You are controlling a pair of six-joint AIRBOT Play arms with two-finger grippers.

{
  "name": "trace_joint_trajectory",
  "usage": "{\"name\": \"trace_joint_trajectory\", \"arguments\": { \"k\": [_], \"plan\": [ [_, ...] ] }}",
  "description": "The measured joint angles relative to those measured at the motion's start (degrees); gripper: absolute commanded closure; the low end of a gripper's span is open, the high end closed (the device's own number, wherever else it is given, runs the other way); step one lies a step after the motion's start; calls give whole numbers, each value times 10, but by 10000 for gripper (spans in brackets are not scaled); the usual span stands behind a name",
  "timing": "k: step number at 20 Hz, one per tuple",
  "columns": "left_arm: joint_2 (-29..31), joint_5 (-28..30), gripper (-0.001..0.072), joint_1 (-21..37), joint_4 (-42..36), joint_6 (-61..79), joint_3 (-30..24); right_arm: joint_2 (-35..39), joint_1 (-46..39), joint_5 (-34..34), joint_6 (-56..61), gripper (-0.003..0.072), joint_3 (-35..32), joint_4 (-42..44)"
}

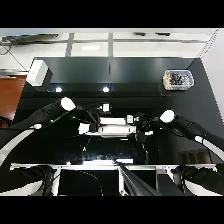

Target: Fold the box and place the chain.

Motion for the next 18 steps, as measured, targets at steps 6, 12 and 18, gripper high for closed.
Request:
{"name": "trace_joint_trajectory", "arguments": {
  "k": [6,12,18],
  "plan": [
    [103,-84,686,5,188,-220,23,0,0,0,0,201,0,0],
    [142,-164,685,-12,156,-427,-19,0,0,-1,0,201,0,-1],
    [131,53,683,-19,-156,-320,-88,0,0,-1,0,200,0,-1]
  ]
}}
